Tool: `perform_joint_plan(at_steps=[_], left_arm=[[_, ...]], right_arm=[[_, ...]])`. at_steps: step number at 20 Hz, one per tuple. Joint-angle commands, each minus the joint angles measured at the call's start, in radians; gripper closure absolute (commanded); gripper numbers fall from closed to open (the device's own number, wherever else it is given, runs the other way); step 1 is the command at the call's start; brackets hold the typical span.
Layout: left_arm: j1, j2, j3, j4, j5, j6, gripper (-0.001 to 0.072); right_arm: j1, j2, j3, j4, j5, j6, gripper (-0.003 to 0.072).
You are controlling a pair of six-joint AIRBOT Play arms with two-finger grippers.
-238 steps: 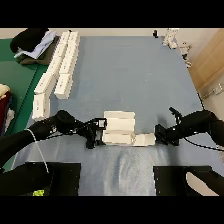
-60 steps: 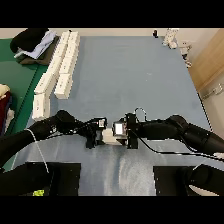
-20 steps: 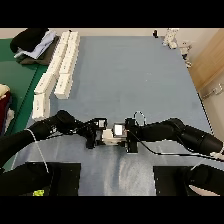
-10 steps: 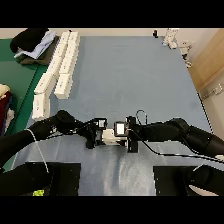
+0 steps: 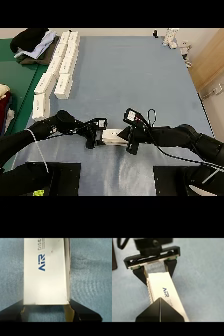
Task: Fold the box.
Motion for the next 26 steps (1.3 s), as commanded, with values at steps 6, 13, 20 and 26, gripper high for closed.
perform_joint_plan(at_steps=[6,13,20,26], left_arm=[[0.000,0.000,0.000,0.000,0.000,0.000,0.0296],[0.000,0.000,0.000,0.000,0.000,0.000,0.0296],[0.000,0.000,0.000,0.000,0.000,0.000,0.0296],[0.000,0.000,0.000,0.000,0.000,0.000,0.0296]], right_arm=[[0.069,0.000,-0.135,0.061,0.181,0.134,0.0681],[0.068,-0.043,-0.147,0.060,0.181,0.134,0.0681],[0.069,-0.042,-0.146,0.060,0.183,0.137,0.0681],[0.069,0.023,-0.146,0.056,0.233,0.124,0.0681]])
